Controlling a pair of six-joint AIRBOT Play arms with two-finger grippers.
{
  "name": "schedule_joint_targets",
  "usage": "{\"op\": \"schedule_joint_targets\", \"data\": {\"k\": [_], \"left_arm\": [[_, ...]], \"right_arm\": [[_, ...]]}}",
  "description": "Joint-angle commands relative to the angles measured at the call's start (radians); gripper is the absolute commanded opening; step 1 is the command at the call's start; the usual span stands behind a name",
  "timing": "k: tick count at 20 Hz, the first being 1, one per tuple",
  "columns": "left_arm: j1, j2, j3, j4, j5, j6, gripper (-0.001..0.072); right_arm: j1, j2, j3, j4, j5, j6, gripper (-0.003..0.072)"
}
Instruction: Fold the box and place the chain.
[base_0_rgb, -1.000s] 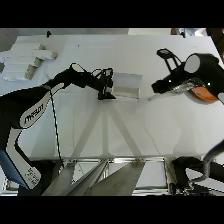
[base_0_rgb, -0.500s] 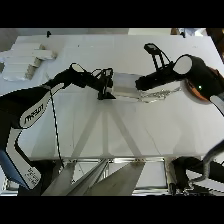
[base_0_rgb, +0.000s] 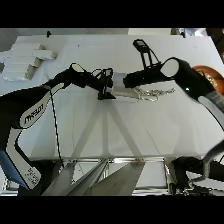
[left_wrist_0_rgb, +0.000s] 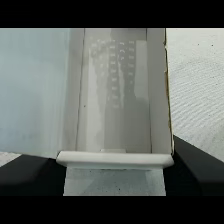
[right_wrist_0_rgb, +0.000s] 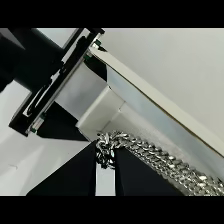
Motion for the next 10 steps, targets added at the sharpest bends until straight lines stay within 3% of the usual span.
{"op": "schedule_joint_targets", "data": {"k": [1, 5, 8, 10], "left_arm": [[0.000, 0.001, 0.000, 0.000, 0.000, 0.000, 0.0396], [0.000, 0.001, 0.000, 0.000, 0.000, 0.000, 0.0396], [0.000, 0.001, 0.000, 0.000, 0.000, 0.000, 0.0396], [0.000, 0.001, 0.000, 0.000, 0.000, 0.000, 0.0396]], "right_arm": [[0.034, -0.089, 0.037, 0.003, -0.025, -0.005, 0.0011], [0.078, -0.175, 0.038, -0.144, 0.000, -0.010, 0.0013], [0.084, -0.196, 0.038, -0.163, -0.005, -0.008, 0.0174], [0.084, -0.196, 0.043, -0.164, 0.005, -0.008, 0.0176]]}}
